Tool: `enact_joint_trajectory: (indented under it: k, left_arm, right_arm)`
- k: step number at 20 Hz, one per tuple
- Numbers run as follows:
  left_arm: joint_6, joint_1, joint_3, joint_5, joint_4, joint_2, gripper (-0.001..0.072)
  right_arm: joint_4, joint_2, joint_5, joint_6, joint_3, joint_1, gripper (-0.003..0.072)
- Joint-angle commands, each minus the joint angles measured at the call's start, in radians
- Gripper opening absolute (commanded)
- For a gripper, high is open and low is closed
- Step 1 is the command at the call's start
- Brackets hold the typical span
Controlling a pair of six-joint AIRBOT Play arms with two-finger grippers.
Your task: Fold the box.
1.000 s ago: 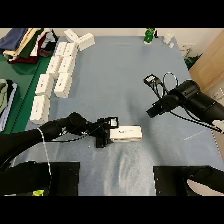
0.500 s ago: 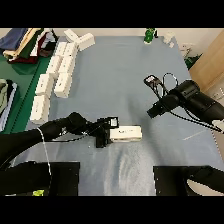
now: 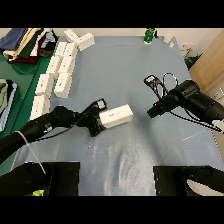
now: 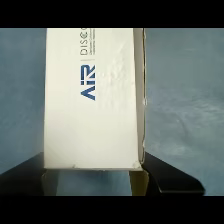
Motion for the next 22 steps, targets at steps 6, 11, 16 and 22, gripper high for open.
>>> enact_joint_trajectory:
  k: [6, 11, 16, 22]
  left_arm:
    - [-0.768, 0.509, -0.022, -0.352, 0.498, 0.256, 0.0471]
    - [-0.881, 0.657, -0.129, -0.372, 0.502, 0.402, 0.0471]
    - [-0.934, 0.700, -0.204, -0.227, 0.500, 0.407, 0.0471]
    - [-0.933, 0.698, -0.220, -0.023, 0.498, 0.339, 0.0471]
  right_arm:
    - [0.000, -0.001, 0.000, 0.000, 0.000, 0.000, 0.0006]
    - [0.000, -0.001, 0.000, 0.000, 0.000, 0.000, 0.0005]
    - [0.000, -0.001, 0.000, 0.000, 0.000, 0.000, 0.0005]
    - [0.000, -0.001, 0.000, 0.000, 0.000, 0.000, 0.0005]
